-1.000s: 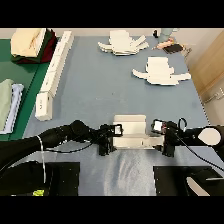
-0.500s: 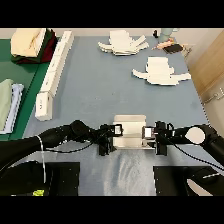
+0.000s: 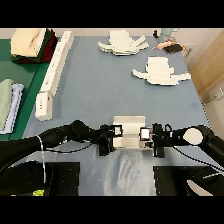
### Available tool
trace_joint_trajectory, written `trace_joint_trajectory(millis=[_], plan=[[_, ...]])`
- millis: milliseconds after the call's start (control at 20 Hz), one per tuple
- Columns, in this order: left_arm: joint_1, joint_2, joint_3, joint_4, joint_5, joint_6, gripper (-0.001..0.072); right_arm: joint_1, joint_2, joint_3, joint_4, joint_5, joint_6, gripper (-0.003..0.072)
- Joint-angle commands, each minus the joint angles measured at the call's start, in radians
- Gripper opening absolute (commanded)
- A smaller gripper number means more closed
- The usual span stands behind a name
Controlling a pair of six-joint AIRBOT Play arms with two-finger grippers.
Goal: Fold the box.
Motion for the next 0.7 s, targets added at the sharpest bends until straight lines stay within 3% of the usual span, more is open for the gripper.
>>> trace_joint_trajectory(millis=[0, 250, 300, 350, 450, 500, 650], plan=[[0.0, 0.0, 0.001, -0.002, 0.002, 0.0, 0.0524, 0.004, -0.011, -0.001, 0.036, -0.023, 0.001, 0.015], [0.0, 0.0, 0.001, -0.002, 0.002, 0.0, 0.0524, 0.004, -0.034, -0.001, 0.078, -0.034, -0.022, 0.0182], [0.0, 0.0, 0.001, -0.002, 0.002, 0.0, 0.0525, 0.004, -0.037, -0.001, 0.088, -0.034, -0.022, 0.0361], [0.0, 0.0, 0.001, -0.002, 0.002, 0.0, 0.0524, 0.004, -0.041, -0.001, 0.097, -0.034, -0.022, 0.0493], [0.0, 0.0, 0.001, -0.002, 0.002, 0.0, 0.0525, 0.004, -0.055, -0.001, 0.112, -0.039, -0.024, 0.0674], [0.0, 0.0, 0.001, -0.002, 0.002, 0.0, 0.0524, 0.006, -0.064, -0.001, 0.116, -0.045, -0.025, 0.0708], [0.0, 0.0, 0.001, -0.002, 0.002, 0.0, 0.0525, 0.014, -0.085, -0.001, 0.116, -0.054, -0.024, 0.0711]])
